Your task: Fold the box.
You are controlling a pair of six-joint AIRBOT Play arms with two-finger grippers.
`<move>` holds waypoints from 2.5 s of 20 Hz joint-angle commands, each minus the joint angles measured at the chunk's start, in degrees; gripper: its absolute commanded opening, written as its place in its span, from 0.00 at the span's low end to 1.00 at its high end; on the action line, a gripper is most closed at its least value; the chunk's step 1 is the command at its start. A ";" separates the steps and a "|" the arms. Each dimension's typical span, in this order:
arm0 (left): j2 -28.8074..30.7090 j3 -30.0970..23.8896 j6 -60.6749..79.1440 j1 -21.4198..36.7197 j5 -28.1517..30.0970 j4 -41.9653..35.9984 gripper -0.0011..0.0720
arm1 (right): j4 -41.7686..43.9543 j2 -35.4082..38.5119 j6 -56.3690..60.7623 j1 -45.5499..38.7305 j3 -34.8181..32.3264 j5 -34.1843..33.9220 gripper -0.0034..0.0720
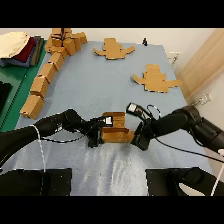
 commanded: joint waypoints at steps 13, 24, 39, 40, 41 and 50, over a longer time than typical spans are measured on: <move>-0.02 -0.02 0.00 -0.02 -0.02 0.00 0.50 | 6.21 -5.44 -34.10 0.07 -6.69 22.47 0.43; -0.02 -0.02 0.00 -0.02 -0.02 0.00 0.50 | 8.59 -9.60 -36.06 5.09 -6.69 30.67 0.59; -0.02 -0.02 0.00 -0.02 -0.02 0.00 0.50 | -20.68 -2.47 5.99 5.01 -5.07 16.72 0.05; -0.02 -0.02 0.00 -0.02 -0.02 0.00 0.50 | -26.25 0.13 16.13 5.01 -4.04 14.32 0.05; -0.02 -0.02 0.00 -0.02 -0.02 0.00 0.50 | -32.26 2.73 23.98 5.01 -2.95 12.35 0.05; -0.02 -0.02 0.00 -0.02 -0.07 0.00 0.50 | -24.85 -2.14 54.23 -14.82 -6.56 1.62 0.05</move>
